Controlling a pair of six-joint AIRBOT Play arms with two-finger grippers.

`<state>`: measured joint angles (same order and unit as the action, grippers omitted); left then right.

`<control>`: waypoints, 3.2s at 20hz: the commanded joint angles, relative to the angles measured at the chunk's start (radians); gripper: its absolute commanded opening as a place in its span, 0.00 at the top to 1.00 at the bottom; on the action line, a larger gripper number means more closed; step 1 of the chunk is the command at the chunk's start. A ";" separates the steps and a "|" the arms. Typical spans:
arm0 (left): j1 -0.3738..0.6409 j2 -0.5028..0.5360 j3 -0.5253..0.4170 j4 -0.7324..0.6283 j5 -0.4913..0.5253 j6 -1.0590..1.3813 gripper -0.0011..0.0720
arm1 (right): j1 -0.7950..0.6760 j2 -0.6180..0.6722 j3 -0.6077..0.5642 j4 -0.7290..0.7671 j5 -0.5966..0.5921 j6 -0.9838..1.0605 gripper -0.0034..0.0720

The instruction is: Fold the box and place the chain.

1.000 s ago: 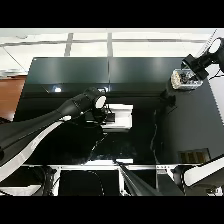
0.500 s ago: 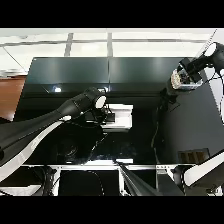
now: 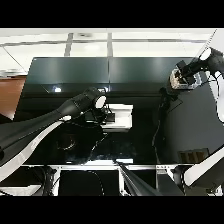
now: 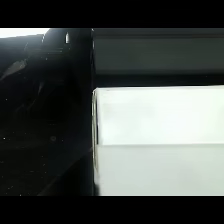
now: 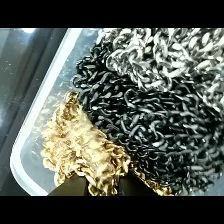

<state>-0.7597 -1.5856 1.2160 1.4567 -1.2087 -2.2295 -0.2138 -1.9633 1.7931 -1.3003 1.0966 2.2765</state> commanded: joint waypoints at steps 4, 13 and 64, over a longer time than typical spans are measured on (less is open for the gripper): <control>0.000 0.000 0.000 0.000 0.004 0.000 0.95 | -0.007 0.073 0.001 0.044 0.007 -0.249 0.94; 0.001 0.000 0.000 0.002 0.005 0.000 0.95 | -0.007 0.438 0.001 0.064 0.089 -0.550 0.95; 0.000 0.000 0.000 -0.007 0.003 0.000 0.95 | 0.637 0.897 -0.929 0.476 -0.164 -0.679 0.58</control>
<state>-0.7597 -1.5856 1.2160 1.4509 -1.2114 -2.2299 0.4484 -1.0595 0.8604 -0.8196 0.8997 1.5970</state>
